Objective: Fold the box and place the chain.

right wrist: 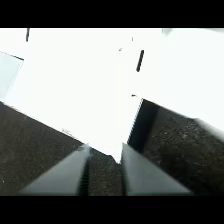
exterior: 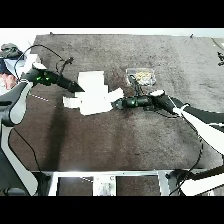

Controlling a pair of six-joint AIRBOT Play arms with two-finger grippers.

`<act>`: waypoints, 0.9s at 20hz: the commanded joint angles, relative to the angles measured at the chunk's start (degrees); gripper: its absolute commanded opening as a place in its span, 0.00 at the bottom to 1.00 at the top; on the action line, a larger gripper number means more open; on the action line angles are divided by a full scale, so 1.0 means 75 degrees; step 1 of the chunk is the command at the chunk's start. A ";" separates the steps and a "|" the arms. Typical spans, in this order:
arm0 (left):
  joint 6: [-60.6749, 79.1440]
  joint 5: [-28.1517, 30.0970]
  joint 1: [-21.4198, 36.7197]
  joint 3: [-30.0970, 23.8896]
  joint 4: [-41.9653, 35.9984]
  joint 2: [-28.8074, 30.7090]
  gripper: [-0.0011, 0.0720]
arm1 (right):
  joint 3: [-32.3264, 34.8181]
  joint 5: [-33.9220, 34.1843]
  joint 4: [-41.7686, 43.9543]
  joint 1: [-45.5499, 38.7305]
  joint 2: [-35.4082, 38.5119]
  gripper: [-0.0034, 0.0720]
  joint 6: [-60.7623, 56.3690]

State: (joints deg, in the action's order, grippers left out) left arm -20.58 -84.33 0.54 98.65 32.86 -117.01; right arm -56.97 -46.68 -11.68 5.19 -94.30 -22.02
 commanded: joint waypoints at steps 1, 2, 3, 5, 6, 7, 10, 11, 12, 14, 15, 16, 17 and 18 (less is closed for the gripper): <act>0.0702 -0.0102 -0.0009 0.0003 -0.0009 0.0000 0.03 | -0.0009 -0.0213 0.0003 -0.0274 0.0169 0.34 -0.0006; 0.1014 -0.0117 -0.0009 0.0003 -0.0009 0.0000 0.03 | -0.0009 -0.0289 0.0015 -0.0452 0.0300 0.34 -0.0009; 0.1311 -0.0102 -0.0009 0.0003 -0.0012 0.0000 0.03 | -0.0009 -0.0358 0.0082 -0.0670 0.0449 0.34 -0.0044; 0.2092 -0.0099 -0.0009 0.0003 -0.0012 0.0000 0.03 | -0.0009 -0.0574 0.0382 -0.1078 0.0711 0.34 -0.0041; 0.2579 -0.0093 -0.0009 -0.0006 0.0006 0.0000 0.03 | -0.0009 -0.0682 0.0522 -0.1233 0.0822 0.34 -0.0038; 0.3182 -0.0102 -0.0009 -0.0012 0.0038 0.0000 0.03 | -0.0009 -0.0761 0.0656 -0.1338 0.0924 0.34 -0.0038; 0.4645 -0.0032 -0.0009 -0.0015 0.0184 0.0000 0.03 | -0.0009 -0.0935 0.0737 -0.1367 0.1040 0.34 -0.0041; 0.4890 -0.0012 -0.0009 -0.0015 0.0192 0.0000 0.03 | -0.0006 -0.1020 0.0731 -0.1361 0.1037 0.34 -0.0038; 0.5085 0.0000 -0.0009 -0.0020 0.0195 0.0000 0.03 | -0.0006 -0.1043 0.0734 -0.1341 0.1037 0.34 -0.0035; 0.5555 0.0149 -0.0009 -0.0146 0.0178 -0.0003 0.03 | -0.0006 -0.1043 0.0734 -0.1300 0.1037 0.34 -0.0032; 0.5773 0.0201 -0.0009 -0.0262 0.0134 -0.0003 0.03 | -0.0006 -0.1040 0.0734 -0.1268 0.1037 0.34 -0.0035; 0.5939 0.0248 -0.0009 -0.0411 0.0117 -0.0003 0.03 | -0.0006 -0.1040 0.0731 -0.1244 0.1037 0.34 -0.0032; 0.6097 0.0280 0.0009 -0.0530 0.0079 -0.0003 0.03 | -0.0006 -0.1005 0.0731 -0.1201 0.1037 0.34 -0.0032; 0.6225 0.0321 0.0035 -0.0638 0.0026 -0.0003 0.03 | -0.0006 -0.0973 0.0731 -0.1157 0.1037 0.34 -0.0029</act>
State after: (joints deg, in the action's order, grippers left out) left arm 20.73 -82.98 0.51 95.81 33.71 -117.01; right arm -56.97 -54.02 -6.39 -4.08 -86.63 -22.26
